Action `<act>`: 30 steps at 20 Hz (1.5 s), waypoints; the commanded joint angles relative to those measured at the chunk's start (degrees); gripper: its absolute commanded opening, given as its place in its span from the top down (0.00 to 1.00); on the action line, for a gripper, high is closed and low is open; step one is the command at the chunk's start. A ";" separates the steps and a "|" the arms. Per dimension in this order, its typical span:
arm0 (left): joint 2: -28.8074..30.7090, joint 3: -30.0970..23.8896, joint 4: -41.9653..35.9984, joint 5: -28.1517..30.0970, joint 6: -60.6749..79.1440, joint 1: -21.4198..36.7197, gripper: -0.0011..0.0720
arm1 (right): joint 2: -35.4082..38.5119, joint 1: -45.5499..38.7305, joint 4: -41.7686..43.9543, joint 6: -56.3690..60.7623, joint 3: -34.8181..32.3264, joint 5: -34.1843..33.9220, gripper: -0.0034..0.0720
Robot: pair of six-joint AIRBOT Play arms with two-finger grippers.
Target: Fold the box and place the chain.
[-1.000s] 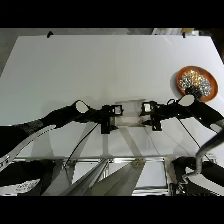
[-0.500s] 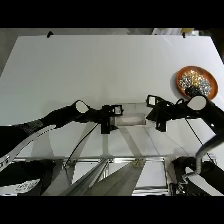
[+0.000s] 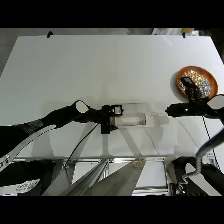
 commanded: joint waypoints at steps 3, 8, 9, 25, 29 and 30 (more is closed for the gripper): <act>0.04 -0.02 0.02 0.00 0.00 0.02 0.61 | -10.56 0.55 7.41 6.32 0.00 6.03 0.94; 0.04 -0.02 0.02 0.00 0.00 0.02 0.61 | -15.17 5.14 12.70 3.80 0.00 4.55 0.94; 0.04 -0.02 0.02 0.00 0.00 0.02 0.61 | -15.15 5.14 12.72 3.78 0.00 4.57 0.94; 0.04 -0.02 0.02 -0.02 0.00 0.02 0.61 | -13.92 0.72 6.29 4.31 -0.09 2.05 0.94; 0.04 -0.02 0.02 0.00 0.00 0.02 0.61 | -16.46 0.72 11.15 1.11 -1.09 3.26 0.94; 0.04 -0.02 0.02 0.00 0.00 0.02 0.61 | -16.50 0.72 12.79 -0.07 -1.55 3.45 0.94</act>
